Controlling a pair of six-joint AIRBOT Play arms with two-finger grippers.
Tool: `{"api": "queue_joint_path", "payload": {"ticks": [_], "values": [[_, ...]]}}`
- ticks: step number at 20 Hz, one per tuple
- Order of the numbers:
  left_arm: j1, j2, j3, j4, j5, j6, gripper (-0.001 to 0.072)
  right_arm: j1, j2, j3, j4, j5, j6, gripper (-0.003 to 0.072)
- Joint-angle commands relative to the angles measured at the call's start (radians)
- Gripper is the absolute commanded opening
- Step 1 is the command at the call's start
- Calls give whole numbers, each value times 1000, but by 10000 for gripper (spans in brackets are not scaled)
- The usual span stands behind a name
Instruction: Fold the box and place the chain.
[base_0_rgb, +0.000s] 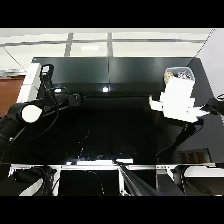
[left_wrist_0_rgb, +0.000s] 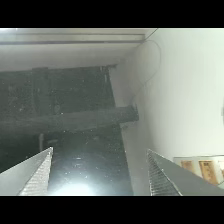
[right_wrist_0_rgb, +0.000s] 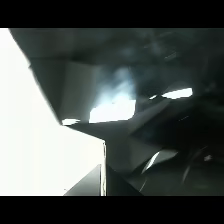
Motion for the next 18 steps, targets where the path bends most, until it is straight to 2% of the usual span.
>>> {"api": "queue_joint_path", "payload": {"ticks": [1,2,4,7,10,12,14,16,18], "values": [[1,-2,1,1,1,0,703,13,65,-6,64,127,-41,25],[2,-3,1,3,4,0,703,24,108,-29,95,128,-49,26],[1,-5,1,1,0,0,704,48,236,-134,203,53,-73,26],[1,-11,0,-2,-4,0,703,131,444,-359,394,-21,-159,26],[-2,-29,0,-31,-13,0,703,296,612,-589,544,-161,-196,26],[-12,-50,0,-33,-15,0,703,425,658,-687,638,-246,-203,27],[24,-84,21,-72,-14,-1,703,556,657,-726,595,-344,-185,27],[148,-167,128,-206,-180,53,703,644,657,-729,543,-406,-147,27],[259,-310,250,-510,-470,359,704,718,657,-729,549,-418,-147,26]]}}
